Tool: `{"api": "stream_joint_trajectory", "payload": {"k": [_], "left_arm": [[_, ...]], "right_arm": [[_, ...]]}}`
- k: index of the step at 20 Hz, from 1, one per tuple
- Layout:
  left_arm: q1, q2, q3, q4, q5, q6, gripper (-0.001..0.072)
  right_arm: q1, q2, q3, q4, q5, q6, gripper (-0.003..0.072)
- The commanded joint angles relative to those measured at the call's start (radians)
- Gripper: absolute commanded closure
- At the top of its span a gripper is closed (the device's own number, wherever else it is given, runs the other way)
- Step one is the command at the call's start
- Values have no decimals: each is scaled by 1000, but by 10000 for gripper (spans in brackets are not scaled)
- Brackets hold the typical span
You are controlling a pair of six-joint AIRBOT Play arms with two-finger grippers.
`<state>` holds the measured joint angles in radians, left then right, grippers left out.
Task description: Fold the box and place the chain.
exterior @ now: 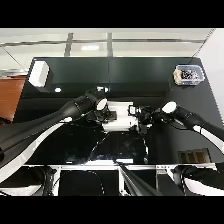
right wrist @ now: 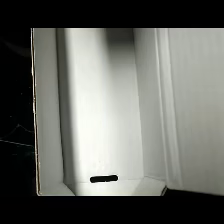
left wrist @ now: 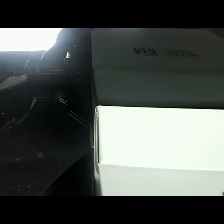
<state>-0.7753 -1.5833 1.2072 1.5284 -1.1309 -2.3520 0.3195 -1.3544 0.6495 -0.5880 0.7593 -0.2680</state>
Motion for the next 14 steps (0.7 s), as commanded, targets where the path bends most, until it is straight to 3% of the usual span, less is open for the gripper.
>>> {"api": "stream_joint_trajectory", "payload": {"k": [1,3,5,6,10,14], "left_arm": [[0,-1,1,3,0,-5,682],[0,-1,1,3,-2,-5,682],[0,-1,1,3,-4,-5,682],[0,-1,1,3,-4,-5,683],[0,0,1,4,-8,23,682],[0,0,1,3,-8,27,681]], "right_arm": [[0,0,0,0,-1,3,483],[0,0,0,1,-1,3,467],[0,0,0,5,-5,6,161],[0,2,1,4,-5,6,108],[0,55,1,-10,33,29,108],[-3,122,1,-149,49,127,108]]}}
